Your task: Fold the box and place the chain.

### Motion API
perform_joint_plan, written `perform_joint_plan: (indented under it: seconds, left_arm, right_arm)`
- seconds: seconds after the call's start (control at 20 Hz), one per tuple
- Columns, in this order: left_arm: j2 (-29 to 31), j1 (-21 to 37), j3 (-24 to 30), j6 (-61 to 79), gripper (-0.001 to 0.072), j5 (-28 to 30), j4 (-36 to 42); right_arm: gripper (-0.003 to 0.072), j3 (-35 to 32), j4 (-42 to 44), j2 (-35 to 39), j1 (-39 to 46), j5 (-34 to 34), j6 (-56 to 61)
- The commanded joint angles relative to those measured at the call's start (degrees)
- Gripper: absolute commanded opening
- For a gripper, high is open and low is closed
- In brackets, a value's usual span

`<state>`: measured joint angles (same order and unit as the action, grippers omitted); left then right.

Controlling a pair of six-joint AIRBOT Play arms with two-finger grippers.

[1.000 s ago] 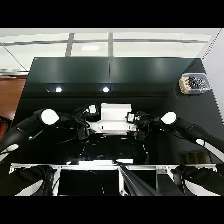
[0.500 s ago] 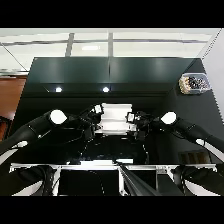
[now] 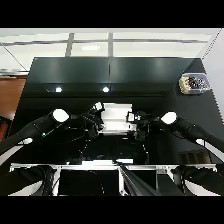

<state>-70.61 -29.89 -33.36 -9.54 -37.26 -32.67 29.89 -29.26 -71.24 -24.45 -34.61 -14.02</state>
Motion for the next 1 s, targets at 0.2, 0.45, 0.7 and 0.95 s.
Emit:
perform_joint_plan:
  seconds: [0.2, 0.45, 0.7, 0.95]
  left_arm:
    - [-1.7, 0.0, 0.0, 5.5, 0.027, -0.2, 4.7]
    - [-1.7, 0.0, 0.0, 8.1, 0.0419, 0.3, 4.6]
    - [-1.6, 0.0, -0.1, 8.0, 0.0299, -0.2, 4.5]
    - [6.1, 4.1, -0.7, -7.4, 0.0026, -0.9, -8.2]
  right_arm:
    - [0.0066, 0.0, 0.0, 0.0, 0.0, 0.0, 0.0]
    - [0.0066, 0.0, 0.0, 0.0, 0.0, 0.0, 0.0]
    - [0.0066, 0.0, 0.0, 0.0, 0.0, 0.0, 0.0]
    - [0.0066, 0.0, 0.0, 0.0, 0.0, 0.0, 0.0]
